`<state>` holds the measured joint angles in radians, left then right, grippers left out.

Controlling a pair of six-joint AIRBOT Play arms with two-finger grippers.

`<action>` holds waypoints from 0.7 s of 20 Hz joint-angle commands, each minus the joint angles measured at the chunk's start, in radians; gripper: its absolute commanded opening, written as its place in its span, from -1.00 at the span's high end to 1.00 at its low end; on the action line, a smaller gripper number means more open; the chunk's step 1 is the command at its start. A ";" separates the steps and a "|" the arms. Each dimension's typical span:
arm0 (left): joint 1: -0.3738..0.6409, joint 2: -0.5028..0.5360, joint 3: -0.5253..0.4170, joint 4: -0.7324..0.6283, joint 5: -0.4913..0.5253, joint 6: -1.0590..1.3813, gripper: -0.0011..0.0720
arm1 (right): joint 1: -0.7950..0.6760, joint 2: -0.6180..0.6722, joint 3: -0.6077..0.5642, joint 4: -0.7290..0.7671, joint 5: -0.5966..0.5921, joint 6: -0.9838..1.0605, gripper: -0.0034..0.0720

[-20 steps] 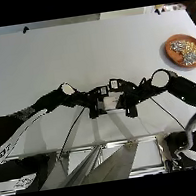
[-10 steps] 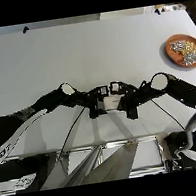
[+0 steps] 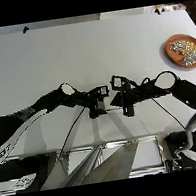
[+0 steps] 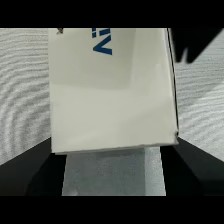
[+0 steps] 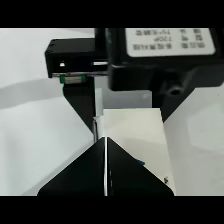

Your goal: Fold the box and place the chain.

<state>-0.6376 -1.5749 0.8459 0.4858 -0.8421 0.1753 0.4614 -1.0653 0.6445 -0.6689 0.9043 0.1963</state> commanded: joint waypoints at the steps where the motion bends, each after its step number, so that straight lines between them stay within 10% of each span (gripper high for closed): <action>1: 0.000 0.001 0.000 0.000 0.000 0.000 0.39 | 0.001 -0.055 -0.001 0.010 -0.029 0.013 0.87; 14: 0.000 0.001 0.000 0.000 0.000 0.000 0.39 | 0.001 -0.068 -0.034 -0.088 -0.032 0.046 0.87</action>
<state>-0.6376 -1.5749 0.8455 0.4862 -0.8425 0.1757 0.4614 -1.1320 0.6289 -0.7433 0.8780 0.2390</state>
